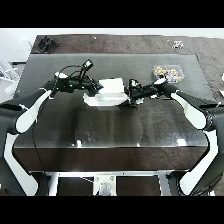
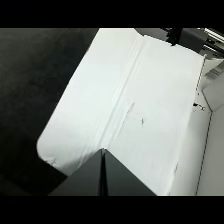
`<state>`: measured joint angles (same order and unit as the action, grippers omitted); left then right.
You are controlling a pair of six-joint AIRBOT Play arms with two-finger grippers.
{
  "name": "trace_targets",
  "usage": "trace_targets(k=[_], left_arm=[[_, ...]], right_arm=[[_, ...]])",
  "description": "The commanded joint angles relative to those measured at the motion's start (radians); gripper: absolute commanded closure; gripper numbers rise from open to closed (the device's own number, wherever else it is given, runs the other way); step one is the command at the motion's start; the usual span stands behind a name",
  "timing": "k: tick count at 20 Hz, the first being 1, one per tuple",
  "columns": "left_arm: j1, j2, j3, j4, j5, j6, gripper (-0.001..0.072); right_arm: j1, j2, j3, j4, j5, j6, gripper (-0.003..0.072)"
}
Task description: Fold the box and place the chain.
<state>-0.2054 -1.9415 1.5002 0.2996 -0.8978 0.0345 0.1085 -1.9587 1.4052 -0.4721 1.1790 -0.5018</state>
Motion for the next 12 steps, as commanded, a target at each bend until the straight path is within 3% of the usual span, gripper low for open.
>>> trace_targets(k=[1,5,8,10,12], left_arm=[[0.000,-0.001,0.001,0.000,-0.003,0.000,0.0689],[0.012,0.046,0.044,0.005,-0.098,0.008,0.0690],[0.038,0.129,0.052,0.093,-0.190,0.023,0.0682],[0.067,0.179,0.052,0.195,-0.264,0.022,0.0157],[0.092,0.211,0.051,0.236,-0.335,0.018,0.0144]], right_arm=[[0.001,-0.001,0.000,0.000,0.000,0.000,0.0111],[0.001,-0.001,0.000,0.000,0.000,0.000,0.0111],[0.001,-0.001,0.000,0.000,0.000,0.000,0.0110],[0.001,-0.001,0.000,0.000,0.000,0.000,0.0111],[0.001,-0.001,0.000,0.000,0.000,0.000,0.0111]])
